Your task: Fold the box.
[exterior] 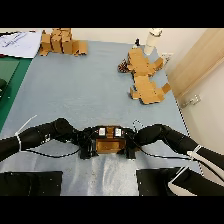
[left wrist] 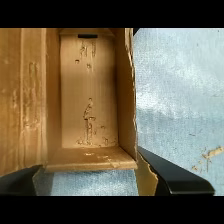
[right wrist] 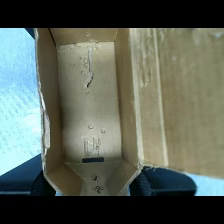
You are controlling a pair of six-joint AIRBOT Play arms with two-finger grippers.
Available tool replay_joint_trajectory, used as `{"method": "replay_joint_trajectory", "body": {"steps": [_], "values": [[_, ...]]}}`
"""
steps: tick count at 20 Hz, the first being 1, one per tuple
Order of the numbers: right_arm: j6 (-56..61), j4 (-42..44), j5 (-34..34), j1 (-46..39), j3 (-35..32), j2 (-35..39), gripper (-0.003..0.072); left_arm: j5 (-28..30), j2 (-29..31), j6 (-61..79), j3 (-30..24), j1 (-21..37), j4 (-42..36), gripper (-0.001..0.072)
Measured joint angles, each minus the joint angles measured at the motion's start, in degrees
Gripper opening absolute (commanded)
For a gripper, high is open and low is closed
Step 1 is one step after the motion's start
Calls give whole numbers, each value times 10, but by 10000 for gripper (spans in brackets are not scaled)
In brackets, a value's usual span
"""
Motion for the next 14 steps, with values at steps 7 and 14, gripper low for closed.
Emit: {"method": "replay_joint_trajectory", "body": {"steps": [7, 14], "values": [[0, 0, 0, 0, 0, 0, 511, 1, -3, 2, 0, 0, 0, 464], [0, 0, 0, 0, 0, 0, 510, 1, -3, 2, 0, 0, 0, 464]]}}
